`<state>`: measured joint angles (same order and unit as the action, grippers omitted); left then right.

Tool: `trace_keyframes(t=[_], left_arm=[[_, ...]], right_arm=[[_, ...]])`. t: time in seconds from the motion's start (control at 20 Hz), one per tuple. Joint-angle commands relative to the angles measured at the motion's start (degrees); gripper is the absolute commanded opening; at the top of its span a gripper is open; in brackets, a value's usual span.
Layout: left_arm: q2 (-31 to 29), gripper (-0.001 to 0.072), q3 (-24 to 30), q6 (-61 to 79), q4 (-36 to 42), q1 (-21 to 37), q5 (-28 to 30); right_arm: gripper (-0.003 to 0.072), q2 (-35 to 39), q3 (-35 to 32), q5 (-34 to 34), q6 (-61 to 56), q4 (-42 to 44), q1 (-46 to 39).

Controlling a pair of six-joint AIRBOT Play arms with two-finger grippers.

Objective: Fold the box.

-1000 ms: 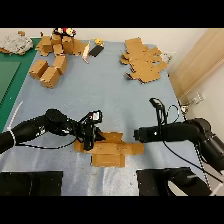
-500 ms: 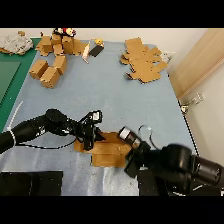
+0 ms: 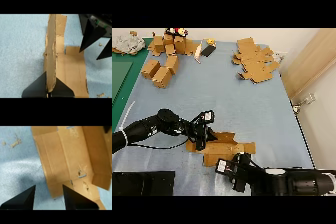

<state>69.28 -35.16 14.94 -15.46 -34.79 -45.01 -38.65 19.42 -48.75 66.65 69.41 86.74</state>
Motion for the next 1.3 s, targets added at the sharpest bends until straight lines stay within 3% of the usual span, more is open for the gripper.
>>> trace_keyframes(t=[0.0, 0.45, 0.75, 1.15, 1.2, 1.25], left_arm=[[0.0, 0.0011, -0.04, 0.02, 0.0, 0.0, 0.02], [0.0, 0.0011, -0.04, 0.02, 0.0, 0.0, 0.0], [0.0, 0.001, -0.04, 0.02, 0.0, 0.0, 0.0], [0.0, 0.0011, -0.04, 0.02, 0.0, 0.0, 0.0], [0.0, 0.0011, -0.04, 0.02, 0.0, 0.0, 0.0], [0.0, 0.0011, -0.04, 0.02, 0.0, 0.0, 0.0]], right_arm=[[0.0504, -6.23, -0.2, 1.84, -0.09, -2.64, 1.07], [0.0505, -8.79, -0.09, 1.33, -5.84, -15.12, 1.07], [0.0504, -8.76, 1.99, -1.46, -5.84, -17.35, 1.07], [0.0509, -8.76, 2.78, 0.0, -5.7, -17.9, 1.07], [0.072, -8.79, 2.78, -0.17, -5.92, -18.01, 1.05], [0.0719, -8.79, 2.78, -0.07, -7.28, -17.81, 0.57]])
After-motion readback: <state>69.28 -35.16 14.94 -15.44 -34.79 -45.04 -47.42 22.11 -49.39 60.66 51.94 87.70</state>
